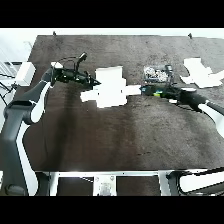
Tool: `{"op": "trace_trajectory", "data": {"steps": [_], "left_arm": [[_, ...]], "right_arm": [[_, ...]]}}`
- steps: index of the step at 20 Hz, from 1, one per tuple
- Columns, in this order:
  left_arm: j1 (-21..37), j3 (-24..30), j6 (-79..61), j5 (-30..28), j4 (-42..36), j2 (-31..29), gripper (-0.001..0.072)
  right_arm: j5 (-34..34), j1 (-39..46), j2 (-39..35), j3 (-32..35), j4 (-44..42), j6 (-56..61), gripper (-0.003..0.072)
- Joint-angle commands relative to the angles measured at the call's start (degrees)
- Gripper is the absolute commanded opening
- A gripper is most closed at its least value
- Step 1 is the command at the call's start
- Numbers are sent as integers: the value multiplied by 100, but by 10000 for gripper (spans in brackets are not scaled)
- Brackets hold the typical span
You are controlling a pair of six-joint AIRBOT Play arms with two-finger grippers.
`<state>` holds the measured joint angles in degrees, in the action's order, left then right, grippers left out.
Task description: Fold the box and place the chain.
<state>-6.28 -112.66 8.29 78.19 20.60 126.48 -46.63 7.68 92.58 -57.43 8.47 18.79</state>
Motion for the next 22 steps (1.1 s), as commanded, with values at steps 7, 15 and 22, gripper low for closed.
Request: {"op": "trace_trajectory", "data": {"steps": [7,15,22], "left_arm": [[-361,793,-1637,-619,343,-431,14],[-413,1296,-2481,-1082,260,-413,17],[-413,1296,-2577,-1008,291,-361,19]], "right_arm": [[-551,651,-55,2,-225,-2,238],[-553,632,-55,2,-225,-4,238],[-557,621,-55,2,-227,-422,409]]}}
